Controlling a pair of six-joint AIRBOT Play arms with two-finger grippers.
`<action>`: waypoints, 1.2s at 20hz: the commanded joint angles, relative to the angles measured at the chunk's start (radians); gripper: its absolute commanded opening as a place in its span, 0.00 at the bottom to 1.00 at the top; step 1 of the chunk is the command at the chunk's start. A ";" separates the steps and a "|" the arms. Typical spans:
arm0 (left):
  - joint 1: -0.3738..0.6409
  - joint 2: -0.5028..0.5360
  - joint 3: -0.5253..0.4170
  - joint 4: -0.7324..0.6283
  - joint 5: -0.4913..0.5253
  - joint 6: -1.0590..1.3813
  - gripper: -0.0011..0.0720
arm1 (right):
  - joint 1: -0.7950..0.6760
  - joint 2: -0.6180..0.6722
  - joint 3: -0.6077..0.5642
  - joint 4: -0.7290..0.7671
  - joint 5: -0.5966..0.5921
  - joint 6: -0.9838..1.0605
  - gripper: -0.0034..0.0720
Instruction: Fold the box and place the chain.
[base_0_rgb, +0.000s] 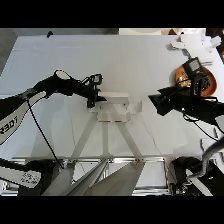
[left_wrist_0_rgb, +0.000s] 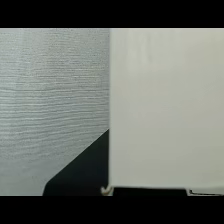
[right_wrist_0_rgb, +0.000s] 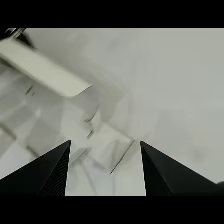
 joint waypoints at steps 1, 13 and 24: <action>0.000 -0.001 0.001 0.000 0.000 0.000 0.03 | 0.001 0.001 0.001 0.105 0.191 -0.399 0.67; 0.000 -0.001 0.001 0.000 0.000 0.000 0.03 | 0.001 -0.108 -0.001 0.109 0.226 -0.977 0.96; 0.000 -0.001 0.001 0.000 0.000 0.000 0.03 | 0.001 -0.246 -0.255 0.532 -0.009 -1.549 0.94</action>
